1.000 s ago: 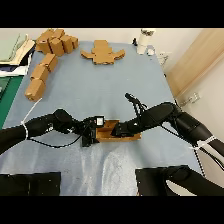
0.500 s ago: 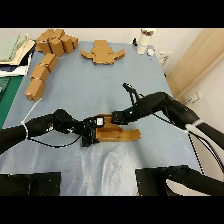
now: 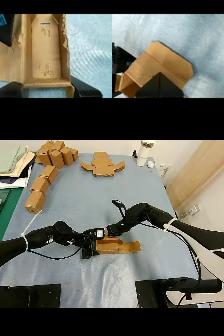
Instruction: Fold the box.
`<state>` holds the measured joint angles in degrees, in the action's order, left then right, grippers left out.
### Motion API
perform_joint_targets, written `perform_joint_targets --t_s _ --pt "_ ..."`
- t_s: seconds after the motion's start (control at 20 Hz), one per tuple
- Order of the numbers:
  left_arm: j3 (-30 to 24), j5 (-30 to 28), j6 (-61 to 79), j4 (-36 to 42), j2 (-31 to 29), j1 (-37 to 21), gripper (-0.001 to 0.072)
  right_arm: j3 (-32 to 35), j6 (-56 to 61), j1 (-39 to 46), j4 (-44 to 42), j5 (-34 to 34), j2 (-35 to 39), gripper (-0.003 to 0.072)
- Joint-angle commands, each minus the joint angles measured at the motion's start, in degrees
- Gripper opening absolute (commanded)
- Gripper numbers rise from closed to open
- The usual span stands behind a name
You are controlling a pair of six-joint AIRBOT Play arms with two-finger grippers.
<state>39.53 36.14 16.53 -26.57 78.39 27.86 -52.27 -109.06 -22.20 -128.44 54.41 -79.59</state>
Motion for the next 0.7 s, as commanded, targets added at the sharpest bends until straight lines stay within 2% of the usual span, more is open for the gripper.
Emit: perform_joint_targets --t_s 0.0,0.4,0.5,0.65 --pt "0.04 0.0 0.0 0.0 0.0 0.0 0.0469 -0.22 -1.62 -0.2 0.46 -0.13 -1.16 0.0005" --pt "0.04 0.0 0.0 0.0 0.0 0.0 0.047 -0.28 -1.38 -0.17 0.42 0.72 -0.44 0.0005" --pt "0.04 -0.02 0.0 -0.02 0.0 0.0 0.0469 -0.28 -1.38 0.44 0.72 0.5 2.99 0.0005" --pt "0.04 -0.02 0.0 0.0 0.0 0.0 0.047 -0.26 1.14 2.1 3.87 0.48 11.96 0.0004"
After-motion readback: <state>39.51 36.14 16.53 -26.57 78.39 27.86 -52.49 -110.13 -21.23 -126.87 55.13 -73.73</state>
